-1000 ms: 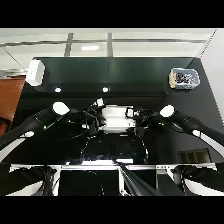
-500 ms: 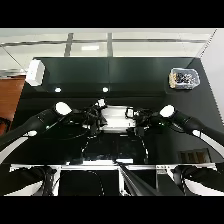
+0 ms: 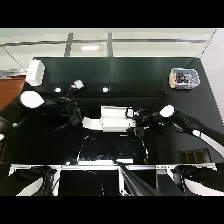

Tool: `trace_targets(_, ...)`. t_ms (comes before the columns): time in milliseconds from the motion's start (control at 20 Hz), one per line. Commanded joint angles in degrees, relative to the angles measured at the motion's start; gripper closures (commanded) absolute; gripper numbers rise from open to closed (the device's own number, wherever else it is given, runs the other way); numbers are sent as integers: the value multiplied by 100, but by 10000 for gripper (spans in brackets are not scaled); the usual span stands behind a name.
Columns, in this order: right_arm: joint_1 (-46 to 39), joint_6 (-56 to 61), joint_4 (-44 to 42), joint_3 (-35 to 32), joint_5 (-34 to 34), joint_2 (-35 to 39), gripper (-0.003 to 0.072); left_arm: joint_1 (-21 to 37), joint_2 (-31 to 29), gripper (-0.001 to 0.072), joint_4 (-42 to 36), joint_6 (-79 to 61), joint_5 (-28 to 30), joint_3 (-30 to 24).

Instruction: Fold the box and place the chain.

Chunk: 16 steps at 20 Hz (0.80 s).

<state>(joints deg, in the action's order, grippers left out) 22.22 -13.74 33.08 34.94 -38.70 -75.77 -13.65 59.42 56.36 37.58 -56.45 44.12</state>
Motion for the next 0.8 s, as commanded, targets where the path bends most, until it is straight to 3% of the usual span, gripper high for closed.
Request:
trace_targets(0,4,2,0,-2,0,-2,559,960,-151,683,608,2837,-354,-313)
trace_targets(100,4,2,0,-2,0,-2,559,1578,306,682,48,3901,-723,-584)
trace_targets(200,4,0,0,-2,0,-4,559,2098,988,683,-1226,3198,-1231,-754)
trace_targets(300,4,0,0,-2,0,-2,559,2247,1626,684,-2063,2844,-1279,-787)
trace_targets(500,4,2,0,-2,0,-4,559,1491,2365,685,-2288,2813,-861,-706)
trace_targets(600,4,2,0,-2,0,-4,559,940,2496,685,-2291,2754,-656,-575)
trace_targets(750,4,2,0,-2,0,-4,559,509,2544,684,-2232,2249,-826,-282)
